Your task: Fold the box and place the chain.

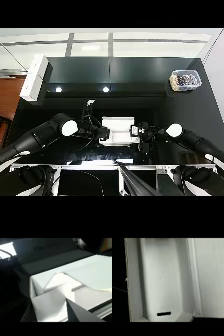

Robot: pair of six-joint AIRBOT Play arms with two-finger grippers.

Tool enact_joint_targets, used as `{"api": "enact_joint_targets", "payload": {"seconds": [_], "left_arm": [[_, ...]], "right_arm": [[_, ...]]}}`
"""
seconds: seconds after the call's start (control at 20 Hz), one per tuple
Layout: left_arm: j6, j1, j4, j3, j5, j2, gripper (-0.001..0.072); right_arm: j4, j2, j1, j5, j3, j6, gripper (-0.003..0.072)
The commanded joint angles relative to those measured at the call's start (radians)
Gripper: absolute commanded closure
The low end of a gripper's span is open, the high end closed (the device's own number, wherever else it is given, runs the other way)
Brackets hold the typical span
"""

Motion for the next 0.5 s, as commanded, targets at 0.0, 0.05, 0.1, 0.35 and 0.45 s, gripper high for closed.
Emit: {"api": "enact_joint_targets", "payload": {"seconds": [0.0, 0.05, 0.1, 0.35, 0.45], "left_arm": [[-0.026, -0.020, 0.011, 0.029, -0.002, -0.018, 0.0232], [-0.029, -0.020, 0.011, 0.030, -0.002, -0.018, 0.0232], [-0.028, -0.020, 0.011, 0.030, -0.003, -0.019, 0.0232], [-0.077, -0.030, 0.039, 0.030, -0.003, -0.029, 0.0232], [-0.169, -0.052, 0.101, 0.031, -0.010, -0.041, 0.0233]], "right_arm": [[0.000, 0.000, 0.001, 0.000, 0.000, 0.000, 0.0352], [0.000, 0.000, 0.001, 0.000, 0.000, 0.000, 0.0352], [0.000, 0.000, 0.001, 0.000, 0.000, 0.000, 0.0352], [0.000, 0.000, 0.001, 0.000, 0.000, 0.000, 0.0352], [0.000, 0.000, 0.001, 0.000, 0.000, 0.000, 0.0352]]}}
